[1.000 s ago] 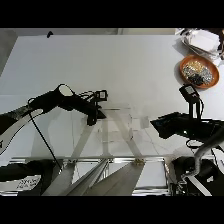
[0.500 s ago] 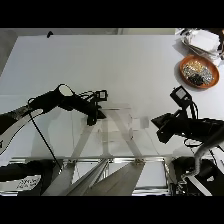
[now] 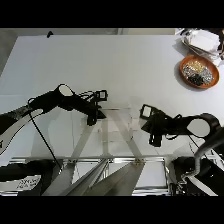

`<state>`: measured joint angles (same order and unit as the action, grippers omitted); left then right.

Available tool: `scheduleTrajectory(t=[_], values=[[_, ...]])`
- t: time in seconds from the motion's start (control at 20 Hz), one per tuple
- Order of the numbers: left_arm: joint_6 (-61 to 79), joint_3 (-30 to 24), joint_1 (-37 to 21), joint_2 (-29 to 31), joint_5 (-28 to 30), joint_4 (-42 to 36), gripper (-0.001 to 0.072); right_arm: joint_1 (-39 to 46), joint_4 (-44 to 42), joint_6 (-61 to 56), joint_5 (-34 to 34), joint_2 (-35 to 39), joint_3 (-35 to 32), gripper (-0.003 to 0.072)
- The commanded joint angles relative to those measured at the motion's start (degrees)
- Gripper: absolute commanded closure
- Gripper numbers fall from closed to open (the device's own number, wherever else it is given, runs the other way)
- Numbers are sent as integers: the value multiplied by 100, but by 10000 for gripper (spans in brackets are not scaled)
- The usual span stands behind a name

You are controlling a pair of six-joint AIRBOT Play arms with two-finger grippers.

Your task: Fold the box and place the chain.

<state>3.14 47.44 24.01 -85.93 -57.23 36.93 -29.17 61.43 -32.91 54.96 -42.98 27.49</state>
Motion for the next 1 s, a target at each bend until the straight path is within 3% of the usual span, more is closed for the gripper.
scheduleTrajectory(t=[0.0, 0.05, 0.1, 0.15, 0.25, 0.3, 0.65, 0.95], values=[[2, 4, 2, 4, 0, -2, 699, -907, 461, 485, -428, -227, -26, 674], [2, 4, 2, 4, 0, -2, 699, -1038, 566, 483, -612, -219, -26, 671], [2, 4, 2, 4, -2, -2, 699, -1126, 645, 468, -780, -225, -26, 615], [2, 4, 2, 4, 0, -2, 699, -1259, 826, 428, -968, -234, -35, 476], [4, 4, 2, 4, 0, -2, 699, -1541, 1196, 426, -1475, -247, -109, 62], [2, 4, 2, 4, 0, -2, 699, -1655, 1311, 424, -1742, -264, -170, 15], [4, 4, 2, 4, 0, -2, 699, -2452, 1469, -28, -2695, -409, -817, -4], [2, 4, 2, 4, 0, -2, 699, -2647, 1467, -481, -3370, -1012, -872, -4]])
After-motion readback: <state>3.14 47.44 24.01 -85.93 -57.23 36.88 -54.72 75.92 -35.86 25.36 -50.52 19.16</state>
